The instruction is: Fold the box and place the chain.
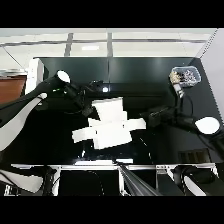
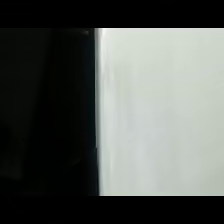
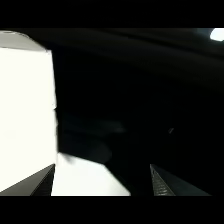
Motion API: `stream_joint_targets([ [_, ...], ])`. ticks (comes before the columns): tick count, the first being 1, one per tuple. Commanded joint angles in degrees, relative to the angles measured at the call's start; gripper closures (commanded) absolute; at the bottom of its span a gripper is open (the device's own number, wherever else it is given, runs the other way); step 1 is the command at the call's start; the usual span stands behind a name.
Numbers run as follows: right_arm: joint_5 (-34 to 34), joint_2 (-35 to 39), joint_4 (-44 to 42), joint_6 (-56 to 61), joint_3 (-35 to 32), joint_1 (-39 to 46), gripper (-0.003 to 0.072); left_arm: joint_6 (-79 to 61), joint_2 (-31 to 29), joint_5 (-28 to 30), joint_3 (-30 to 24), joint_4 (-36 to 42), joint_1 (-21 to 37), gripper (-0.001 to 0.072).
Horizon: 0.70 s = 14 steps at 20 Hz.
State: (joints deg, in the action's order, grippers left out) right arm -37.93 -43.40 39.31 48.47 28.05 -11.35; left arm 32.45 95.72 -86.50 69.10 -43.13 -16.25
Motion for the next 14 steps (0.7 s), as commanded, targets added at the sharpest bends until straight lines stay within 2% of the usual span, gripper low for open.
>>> stream_joint_targets([
  [1,-4.74,0.04,13.27,-6.97,7.96,0.26,0.0044,-7.67,-8.74,8.76,-8.13,5.51,-0.59,0.0684],
  [3,-5.07,-0.59,16.83,-11.54,7.3,-1.09,0.0044,-19.93,-12.96,19.91,-16.81,12.17,-1.73,0.0681],
  [4,-5.01,-1.27,17.51,-13.16,6.64,-1.86,0.0044,-27.78,-13.14,22.95,-18.86,12.15,-2.8,0.068],
  [5,-4.98,-2.21,17.79,-14.73,5.77,-2.82,0.0043,-33.22,-12.63,24.17,-19.15,10.21,-4.0,0.0681],
  [7,-4.31,-4.28,17.99,-16.83,3.8,-4.96,0.0041,-32.83,-11.5,28.92,-18.14,6.12,-6.64,0.0679],
  [8,-4.26,-5.35,18.34,-18.47,3.08,-6.25,-0.0023,-32.06,-10.75,30.58,-17.29,4.28,-7.72,0.0679],
  [11,-4.37,-8.02,18.38,-23.12,2.62,-9.77,-0.0023,-31.98,-8.26,30.73,-14.01,1.09,-9.75,0.0679],
  [14,-7.28,-8.92,18.16,-34.4,2.62,-11.58,-0.0013,-31.02,-7.19,30.25,-12.46,1.11,-9.9,0.0679],
])
